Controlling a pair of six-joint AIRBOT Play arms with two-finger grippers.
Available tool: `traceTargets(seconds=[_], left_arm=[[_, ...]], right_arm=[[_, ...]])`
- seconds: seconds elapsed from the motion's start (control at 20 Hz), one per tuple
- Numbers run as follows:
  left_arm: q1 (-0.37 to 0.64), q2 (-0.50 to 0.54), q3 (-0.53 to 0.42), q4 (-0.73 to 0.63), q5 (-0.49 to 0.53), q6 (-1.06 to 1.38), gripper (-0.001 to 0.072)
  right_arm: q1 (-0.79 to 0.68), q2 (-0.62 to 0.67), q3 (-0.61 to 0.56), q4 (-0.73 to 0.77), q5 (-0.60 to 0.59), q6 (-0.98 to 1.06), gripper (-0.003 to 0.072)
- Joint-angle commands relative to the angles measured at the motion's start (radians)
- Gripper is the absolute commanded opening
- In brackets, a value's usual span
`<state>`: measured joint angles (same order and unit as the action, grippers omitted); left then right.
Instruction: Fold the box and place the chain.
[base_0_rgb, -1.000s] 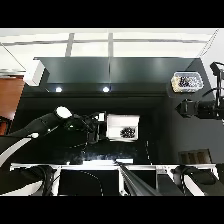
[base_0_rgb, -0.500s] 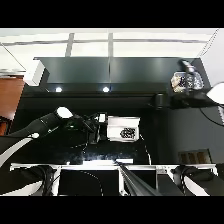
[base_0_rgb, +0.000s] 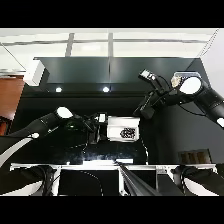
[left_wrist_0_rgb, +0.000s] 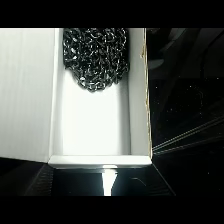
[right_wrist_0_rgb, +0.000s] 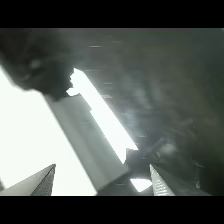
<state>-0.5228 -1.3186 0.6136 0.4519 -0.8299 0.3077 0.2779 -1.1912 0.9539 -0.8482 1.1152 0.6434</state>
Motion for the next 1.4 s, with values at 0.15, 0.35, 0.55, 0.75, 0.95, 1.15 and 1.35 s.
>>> traceTargets(seconds=[0.15, 0.35, 0.55, 0.75, 0.95, 1.15, 1.35], left_arm=[[0.001, 0.0, 0.0, 0.001, 0.001, 0.0, 0.042], [0.001, 0.0, 0.0, 0.001, 0.001, 0.0, 0.042], [0.001, 0.0, 0.0, 0.001, 0.002, 0.0, 0.042], [0.001, 0.0, 0.0, 0.001, 0.002, 0.0, 0.042], [0.001, 0.0, 0.0, 0.001, 0.002, 0.0, 0.042], [0.001, 0.0, 0.0, 0.001, 0.002, 0.0, 0.042], [0.001, 0.0, 0.0, 0.001, 0.002, 0.0, 0.042]], right_arm=[[0.005, 0.063, -0.066, 0.106, 0.128, -0.076, 0.072], [0.007, 0.138, -0.243, 0.118, 0.012, -0.186, 0.072], [0.047, 0.143, -0.28, 0.063, -0.069, -0.236, 0.072], [0.101, 0.143, -0.28, 0.025, -0.066, -0.263, 0.072], [0.127, 0.148, -0.269, 0.028, -0.042, -0.262, 0.072], [0.129, 0.152, -0.26, 0.027, -0.017, -0.262, 0.072], [0.13, 0.151, -0.26, 0.035, 0.01, -0.262, 0.072]])
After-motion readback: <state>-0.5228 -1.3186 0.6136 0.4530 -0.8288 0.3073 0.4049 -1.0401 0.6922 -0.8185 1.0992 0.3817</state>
